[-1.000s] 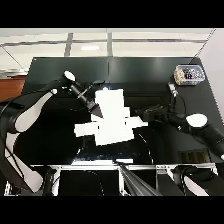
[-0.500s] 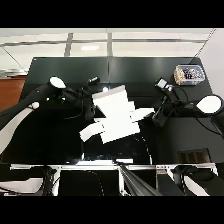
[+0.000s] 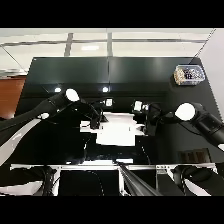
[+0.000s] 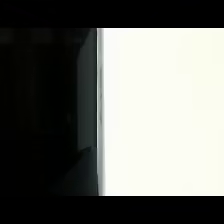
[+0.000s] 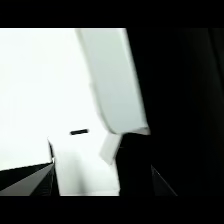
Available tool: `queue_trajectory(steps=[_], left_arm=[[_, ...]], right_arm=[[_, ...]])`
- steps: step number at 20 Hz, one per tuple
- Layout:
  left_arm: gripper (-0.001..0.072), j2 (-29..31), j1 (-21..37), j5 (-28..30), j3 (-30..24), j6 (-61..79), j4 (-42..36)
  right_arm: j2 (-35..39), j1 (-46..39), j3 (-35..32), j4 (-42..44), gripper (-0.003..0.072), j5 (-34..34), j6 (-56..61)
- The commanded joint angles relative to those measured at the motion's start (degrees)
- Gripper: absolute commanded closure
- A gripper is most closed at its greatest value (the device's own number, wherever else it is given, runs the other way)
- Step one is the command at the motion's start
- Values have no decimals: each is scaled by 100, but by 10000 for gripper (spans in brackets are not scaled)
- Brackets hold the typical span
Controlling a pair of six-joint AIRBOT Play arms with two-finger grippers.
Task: Fold the box and place the chain.
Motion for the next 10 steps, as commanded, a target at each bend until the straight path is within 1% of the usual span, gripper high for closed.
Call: queue_trajectory(steps=[1, 4, 6, 10], left_arm=[[685, -4, -46, 380, -13, 31, 177], [685, -9, 46, 302, -15, -155, 173], [685, -9, 96, 234, -15, -157, 162], [685, -81, 103, 192, -17, -157, 284]], right_arm=[[-98, 168, -160, -219, -34, -7, -149], [-114, 164, -319, -278, -34, 26, -144], [-201, 168, -501, -168, -34, 83, -146], [-247, 221, -649, -9, -34, -146, -254]])
